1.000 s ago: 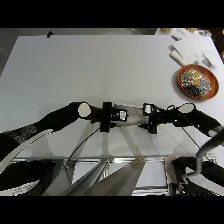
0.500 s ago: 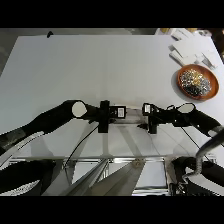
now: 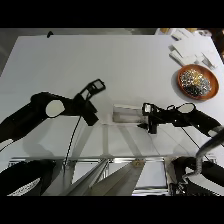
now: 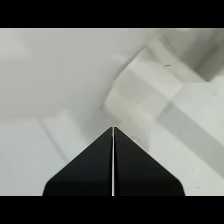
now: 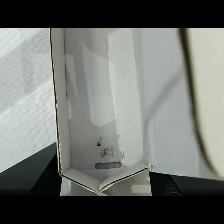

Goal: Fold the box and place the chain.

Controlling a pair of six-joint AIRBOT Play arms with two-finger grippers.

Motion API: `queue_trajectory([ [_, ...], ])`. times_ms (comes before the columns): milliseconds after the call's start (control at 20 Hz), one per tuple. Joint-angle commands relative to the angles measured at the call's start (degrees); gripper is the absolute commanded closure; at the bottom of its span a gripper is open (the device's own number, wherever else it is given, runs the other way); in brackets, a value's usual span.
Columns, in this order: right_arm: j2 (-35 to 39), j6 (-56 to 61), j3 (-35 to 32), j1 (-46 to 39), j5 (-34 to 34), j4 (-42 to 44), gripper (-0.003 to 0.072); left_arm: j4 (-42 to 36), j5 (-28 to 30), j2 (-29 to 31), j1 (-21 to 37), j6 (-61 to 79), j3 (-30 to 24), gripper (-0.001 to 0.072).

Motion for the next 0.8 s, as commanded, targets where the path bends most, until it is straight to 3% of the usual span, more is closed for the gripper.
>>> queue_trajectory([
  [0,0.0,0.0,0.0,0.0,0.0,0.0,0.0291,5.4,-4.2,-0.5,4.3,-25.6,0.0,0.0703],
  [150,0.0,0.0,0.0,0.0,0.0,0.0,0.0291,3.0,-3.6,-5.4,4.7,-26.4,0.0,0.0701],
  [400,0.0,0.0,0.0,0.0,0.0,0.0,0.0291,-11.0,-0.8,-14.5,4.3,-24.8,0.0,0.0700],
  [600,0.0,0.0,0.0,0.0,0.0,0.0,0.0291,-23.2,2.2,-17.6,2.3,-14.0,0.0,0.0700],
  [750,0.0,0.0,0.0,0.0,0.0,0.0,0.0291,-27.3,3.1,-18.9,1.1,-12.5,0.0,0.0700],
])
